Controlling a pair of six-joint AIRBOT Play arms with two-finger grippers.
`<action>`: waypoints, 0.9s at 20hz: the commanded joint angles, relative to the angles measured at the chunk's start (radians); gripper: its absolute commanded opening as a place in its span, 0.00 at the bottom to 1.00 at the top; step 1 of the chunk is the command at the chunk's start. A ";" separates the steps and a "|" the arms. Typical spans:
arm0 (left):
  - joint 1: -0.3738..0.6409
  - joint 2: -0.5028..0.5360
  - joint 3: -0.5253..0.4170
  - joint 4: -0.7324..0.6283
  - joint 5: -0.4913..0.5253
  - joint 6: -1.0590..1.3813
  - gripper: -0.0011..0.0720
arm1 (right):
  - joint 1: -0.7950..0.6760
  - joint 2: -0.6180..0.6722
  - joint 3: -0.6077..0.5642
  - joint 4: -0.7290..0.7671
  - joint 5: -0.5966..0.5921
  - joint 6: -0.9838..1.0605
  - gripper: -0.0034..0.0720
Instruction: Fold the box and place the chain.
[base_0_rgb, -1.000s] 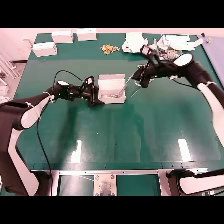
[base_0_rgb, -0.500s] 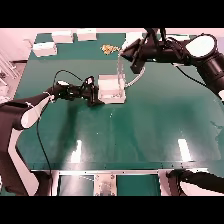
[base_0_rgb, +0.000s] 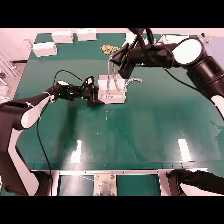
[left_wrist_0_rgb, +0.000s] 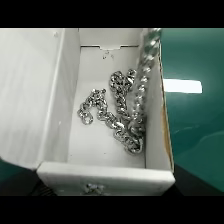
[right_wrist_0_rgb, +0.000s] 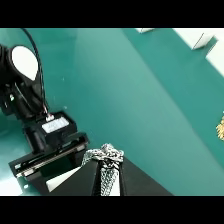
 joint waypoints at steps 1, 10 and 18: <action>0.001 0.000 0.000 0.000 0.000 0.000 0.41 | 0.004 -0.046 -0.066 -0.017 -0.050 0.029 0.05; 0.001 0.000 0.001 0.000 0.000 0.000 0.41 | -0.025 -0.111 -0.156 -0.160 -0.067 -0.060 0.83; 0.001 0.000 0.001 0.000 0.000 0.000 0.41 | -0.325 -0.208 -0.237 -0.047 -0.067 -0.550 0.83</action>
